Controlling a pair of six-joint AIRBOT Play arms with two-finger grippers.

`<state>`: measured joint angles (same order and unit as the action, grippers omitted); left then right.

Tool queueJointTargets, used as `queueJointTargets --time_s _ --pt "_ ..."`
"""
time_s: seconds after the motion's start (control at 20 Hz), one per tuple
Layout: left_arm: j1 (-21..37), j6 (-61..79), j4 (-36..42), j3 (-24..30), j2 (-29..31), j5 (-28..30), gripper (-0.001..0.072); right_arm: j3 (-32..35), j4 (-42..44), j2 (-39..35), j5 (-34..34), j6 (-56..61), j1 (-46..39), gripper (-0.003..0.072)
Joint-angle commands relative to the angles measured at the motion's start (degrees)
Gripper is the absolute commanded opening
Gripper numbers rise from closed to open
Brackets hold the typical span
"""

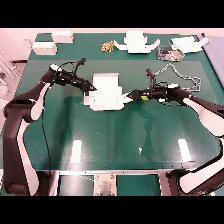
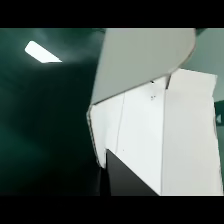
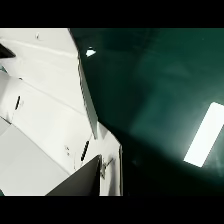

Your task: Fold the box and place the chain.

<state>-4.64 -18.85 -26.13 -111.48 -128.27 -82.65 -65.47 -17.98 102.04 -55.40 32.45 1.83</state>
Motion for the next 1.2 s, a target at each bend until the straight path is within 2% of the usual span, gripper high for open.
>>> queueJointTargets --time_s 0.0,0.4,0.65,0.8,1.0,1.15 --pt "0.2 9.7 3.1 0.0 0.0 -4.1 0.0015 0.0 0.0 0.0 -0.1 -0.1 -0.5 0.0144" --pt "0.2 18.5 3.9 0.0 0.0 -8.8 0.0012 0.0 6.8 0.0 -0.1 -1.9 -2.0 0.0148" --pt "0.2 20.5 5.2 0.2 0.6 -8.7 0.0012 0.0 11.0 0.0 -0.2 -4.4 -5.2 0.0148" --pt "0.2 23.6 6.8 4.2 4.5 -5.2 0.0012 0.0 10.9 0.0 -0.2 -4.7 -5.9 0.0147" --pt "0.2 28.7 6.8 12.7 10.2 5.7 0.0012 0.0 10.9 0.0 -0.1 -4.7 -5.9 0.0147" --pt "0.1 31.3 6.9 16.4 11.0 8.3 0.0012 0.0 11.0 0.0 -0.1 -6.2 -5.9 0.0141"
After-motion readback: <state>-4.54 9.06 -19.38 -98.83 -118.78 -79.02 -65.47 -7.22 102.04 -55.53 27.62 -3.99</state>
